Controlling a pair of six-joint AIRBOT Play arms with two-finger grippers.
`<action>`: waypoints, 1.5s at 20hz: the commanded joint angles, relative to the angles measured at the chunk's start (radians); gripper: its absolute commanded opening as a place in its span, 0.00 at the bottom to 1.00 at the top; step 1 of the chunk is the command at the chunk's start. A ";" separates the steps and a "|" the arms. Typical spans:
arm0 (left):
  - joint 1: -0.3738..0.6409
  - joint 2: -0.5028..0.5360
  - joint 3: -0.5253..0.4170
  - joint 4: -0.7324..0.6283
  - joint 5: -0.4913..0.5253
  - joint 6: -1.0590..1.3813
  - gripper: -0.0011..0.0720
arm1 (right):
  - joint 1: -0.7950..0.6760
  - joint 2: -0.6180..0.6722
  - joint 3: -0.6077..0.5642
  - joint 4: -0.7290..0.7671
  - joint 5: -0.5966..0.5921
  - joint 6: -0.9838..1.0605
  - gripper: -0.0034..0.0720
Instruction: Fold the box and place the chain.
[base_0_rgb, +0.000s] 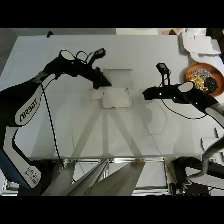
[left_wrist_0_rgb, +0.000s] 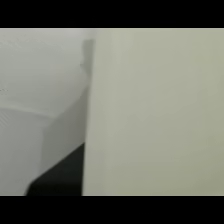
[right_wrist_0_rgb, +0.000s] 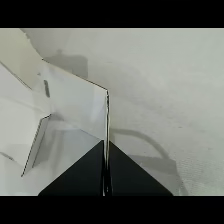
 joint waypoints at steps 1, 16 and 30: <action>0.001 0.004 0.001 0.039 0.018 -0.006 0.41 | 0.000 0.000 0.000 -0.002 -0.005 0.002 0.06; 0.002 0.005 0.001 0.031 0.015 0.002 0.03 | 0.000 0.000 0.000 -0.002 -0.006 0.002 0.06; 0.001 0.005 0.001 0.032 0.014 0.000 0.03 | 0.000 0.000 0.000 -0.002 0.003 0.002 0.06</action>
